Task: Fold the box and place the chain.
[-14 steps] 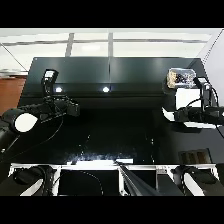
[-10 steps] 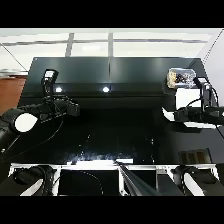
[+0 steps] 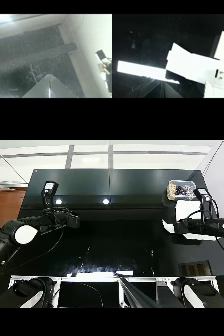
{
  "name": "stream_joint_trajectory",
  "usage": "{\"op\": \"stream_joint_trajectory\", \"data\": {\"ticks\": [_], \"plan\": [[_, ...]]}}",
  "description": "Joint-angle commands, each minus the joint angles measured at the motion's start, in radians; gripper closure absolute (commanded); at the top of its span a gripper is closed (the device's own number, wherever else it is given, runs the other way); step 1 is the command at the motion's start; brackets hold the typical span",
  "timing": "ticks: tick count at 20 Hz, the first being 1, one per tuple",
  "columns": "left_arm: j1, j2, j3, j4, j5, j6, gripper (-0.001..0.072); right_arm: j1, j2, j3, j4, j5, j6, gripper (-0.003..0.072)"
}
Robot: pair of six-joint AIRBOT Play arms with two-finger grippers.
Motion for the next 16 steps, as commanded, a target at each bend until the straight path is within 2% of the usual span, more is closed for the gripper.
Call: {"op": "stream_joint_trajectory", "data": {"ticks": [1, 5, 7, 8, 9, 10, 12, 13, 14, 15, 16], "plan": [[0.0, 0.0, 0.0, 0.0, 0.0, 0.0, 0.0677, 0.0, 0.001, 0.0, 0.03, -0.073, 0.001, 0.0643], [0.0, -0.002, 0.0, -0.007, 0.025, 0.0, 0.0678, -0.004, 0.001, 0.0, 0.025, -0.147, 0.001, 0.0642], [-0.002, -0.011, 0.0, -0.044, 0.122, 0.0, 0.0677, -0.005, 0.001, 0.0, 0.009, -0.185, 0.0, 0.0637], [-0.001, -0.013, 0.0, -0.079, 0.157, 0.0, 0.0677, -0.005, 0.001, 0.0, 0.003, -0.214, 0.001, 0.0447], [-0.001, -0.013, 0.0, -0.095, 0.174, 0.0, 0.0677, -0.005, 0.001, 0.0, 0.003, -0.243, 0.001, 0.0188], [-0.001, -0.015, 0.0, -0.11, 0.192, 0.0, 0.0677, -0.005, 0.0, 0.0, 0.002, -0.276, 0.001, -0.002], [-0.001, -0.024, 0.0, -0.109, 0.263, -0.001, 0.0644, -0.005, -0.002, 0.0, -0.034, -0.376, 0.027, -0.0021], [-0.001, -0.029, 0.0, -0.109, 0.292, -0.007, 0.0489, -0.005, -0.007, 0.0, -0.064, -0.416, 0.049, -0.0021], [-0.001, -0.03, 0.0, -0.108, 0.304, -0.006, 0.0224, -0.018, -0.017, 0.002, -0.145, -0.457, 0.13, -0.0021], [0.0, -0.031, 0.0, -0.103, 0.319, -0.006, -0.0001, -0.055, -0.039, 0.014, -0.275, -0.479, 0.283, -0.0021], [0.003, -0.032, 0.0, -0.102, 0.338, -0.006, 0.0002, -0.126, -0.077, 0.048, -0.42, -0.472, 0.464, -0.0021]]}}
